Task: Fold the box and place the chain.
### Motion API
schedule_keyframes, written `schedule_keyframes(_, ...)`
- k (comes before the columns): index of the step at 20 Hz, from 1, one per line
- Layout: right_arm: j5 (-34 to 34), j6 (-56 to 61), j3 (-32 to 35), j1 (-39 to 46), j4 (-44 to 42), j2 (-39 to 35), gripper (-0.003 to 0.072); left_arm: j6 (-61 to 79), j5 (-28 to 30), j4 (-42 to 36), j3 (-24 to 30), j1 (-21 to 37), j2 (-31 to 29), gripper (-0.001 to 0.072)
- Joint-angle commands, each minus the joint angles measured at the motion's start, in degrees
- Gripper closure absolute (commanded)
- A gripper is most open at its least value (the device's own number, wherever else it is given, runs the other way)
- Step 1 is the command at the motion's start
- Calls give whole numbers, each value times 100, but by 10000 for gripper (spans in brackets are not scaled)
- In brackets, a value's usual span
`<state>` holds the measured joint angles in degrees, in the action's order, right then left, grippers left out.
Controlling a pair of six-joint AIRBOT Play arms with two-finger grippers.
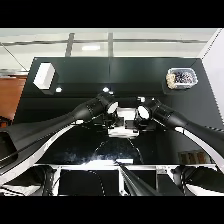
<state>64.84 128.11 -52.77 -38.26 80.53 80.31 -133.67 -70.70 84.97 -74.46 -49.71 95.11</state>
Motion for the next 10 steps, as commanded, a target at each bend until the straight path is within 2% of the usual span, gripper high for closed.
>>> schedule_keyframes(1, -11, -46, -7, -2, 11, -4, 674, -9, -9, 2, 0, 4, 2, 683)
schedule_keyframes(4, -31, -107, -7, 0, 13, -15, 673, -9, -9, 2, 0, 7, 2, 683)
schedule_keyframes(5, -50, -107, -7, 9, 11, -37, 632, -9, -9, 2, 0, 7, 2, 683)
schedule_keyframes(6, -70, -109, -7, 31, 11, -81, 430, -9, -9, 2, 0, 7, 2, 683)
schedule_keyframes(7, -76, -133, -7, 57, 9, -133, 284, -9, -7, 2, 0, 7, 2, 683)
schedule_keyframes(10, -11, -369, -7, 177, -9, -380, 285, -9, -2, 9, 2, 7, 2, 683)
